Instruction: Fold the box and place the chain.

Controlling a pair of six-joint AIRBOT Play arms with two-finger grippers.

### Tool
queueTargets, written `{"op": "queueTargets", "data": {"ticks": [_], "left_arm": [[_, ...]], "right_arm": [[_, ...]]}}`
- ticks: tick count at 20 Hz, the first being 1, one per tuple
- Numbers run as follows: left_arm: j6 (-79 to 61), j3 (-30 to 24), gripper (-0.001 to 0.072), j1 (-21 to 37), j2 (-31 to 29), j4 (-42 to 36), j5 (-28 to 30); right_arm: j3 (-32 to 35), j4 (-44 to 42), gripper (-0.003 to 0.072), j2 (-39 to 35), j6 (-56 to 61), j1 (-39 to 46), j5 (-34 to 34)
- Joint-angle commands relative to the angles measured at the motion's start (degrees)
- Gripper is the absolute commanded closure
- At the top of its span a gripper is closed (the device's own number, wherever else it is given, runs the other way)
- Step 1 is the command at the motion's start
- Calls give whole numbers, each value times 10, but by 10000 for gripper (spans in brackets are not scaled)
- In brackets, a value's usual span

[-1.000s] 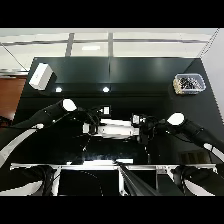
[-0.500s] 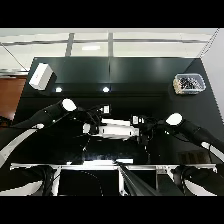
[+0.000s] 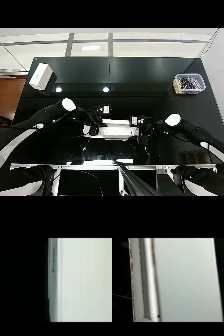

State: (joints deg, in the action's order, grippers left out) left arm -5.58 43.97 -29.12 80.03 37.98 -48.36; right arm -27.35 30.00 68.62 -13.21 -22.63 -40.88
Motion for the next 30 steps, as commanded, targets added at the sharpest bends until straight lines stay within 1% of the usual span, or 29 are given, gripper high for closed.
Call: {"op": "queueTargets", "data": {"ticks": [1, 6, 7, 8, 16, 17, 18, 21, 22, 23, 24, 25, 26, 27, 30], "left_arm": [[0, 0, 685, 0, 0, 1, -1], [0, 0, 685, 0, 0, 1, -1], [0, 0, 685, 0, 0, 1, -1], [0, 0, 685, 0, 0, 1, -1], [0, 0, 685, 0, 0, 1, -1], [0, 0, 685, 0, 0, 1, -1], [0, 0, 685, 0, 0, 1, -1], [0, 0, 683, 0, 0, 2, -1], [0, 0, 663, 1, 0, 2, -1], [0, 0, 520, 1, -1, 5, -1], [2, 0, 390, 1, -5, 6, -2], [19, 0, 296, 1, -13, 11, -3], [43, 0, 239, 3, -26, 23, -3], [80, 0, 181, 3, -46, 54, -3], [219, 0, 181, 3, -120, 188, -18]], "right_arm": [[0, 23, 172, 1, 17, 0, 2], [0, 28, 167, 1, 17, 0, -1], [0, 29, 146, 1, 19, 0, -3], [0, 29, 40, 1, 19, 0, -4], [0, 31, 43, 1, 21, 0, -5], [0, 31, 48, 1, 20, 0, -5], [0, 32, 205, 1, 21, 0, -5], [0, 31, 213, 1, 21, 0, -5], [0, 31, 219, 1, 21, 0, -5], [0, 31, 254, 1, 21, 0, -5], [0, 31, 254, 1, 21, 0, -5], [0, 31, 254, 1, 21, 0, -5], [0, 31, 254, 1, 21, 0, -5], [0, 31, 254, 1, 21, 0, -5], [0, 31, 253, 1, 21, 0, -5]]}}
